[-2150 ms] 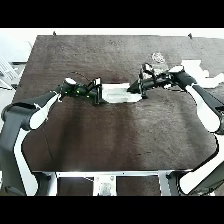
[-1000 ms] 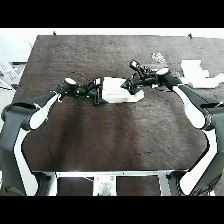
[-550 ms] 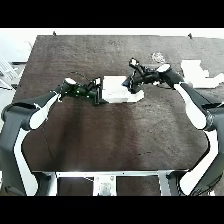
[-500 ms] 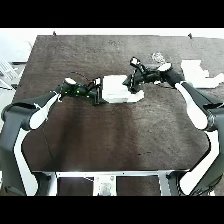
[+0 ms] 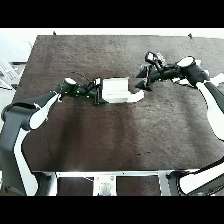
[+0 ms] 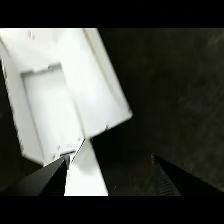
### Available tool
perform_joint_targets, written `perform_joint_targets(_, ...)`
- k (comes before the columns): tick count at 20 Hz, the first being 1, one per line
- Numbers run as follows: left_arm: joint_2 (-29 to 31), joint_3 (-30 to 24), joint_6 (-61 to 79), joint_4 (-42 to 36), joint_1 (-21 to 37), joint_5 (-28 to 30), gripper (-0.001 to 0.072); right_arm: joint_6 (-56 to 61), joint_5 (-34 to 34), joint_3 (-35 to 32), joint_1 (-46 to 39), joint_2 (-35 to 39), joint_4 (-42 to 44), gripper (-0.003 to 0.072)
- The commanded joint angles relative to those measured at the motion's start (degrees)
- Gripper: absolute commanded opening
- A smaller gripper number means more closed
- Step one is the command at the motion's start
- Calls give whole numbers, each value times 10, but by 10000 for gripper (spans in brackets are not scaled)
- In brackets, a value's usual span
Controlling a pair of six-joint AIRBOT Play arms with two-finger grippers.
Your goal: Fold the box and place the chain.
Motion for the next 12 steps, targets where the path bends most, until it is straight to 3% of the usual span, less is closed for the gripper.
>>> perform_joint_targets(1, 0, 0, 0, 0, 0, 0, 351, -60, 3, -43, -4, 11, -35, 602)
perform_joint_targets(12, 0, 0, 0, 0, 0, 0, 351, -93, -36, -51, 33, -37, -31, 577)
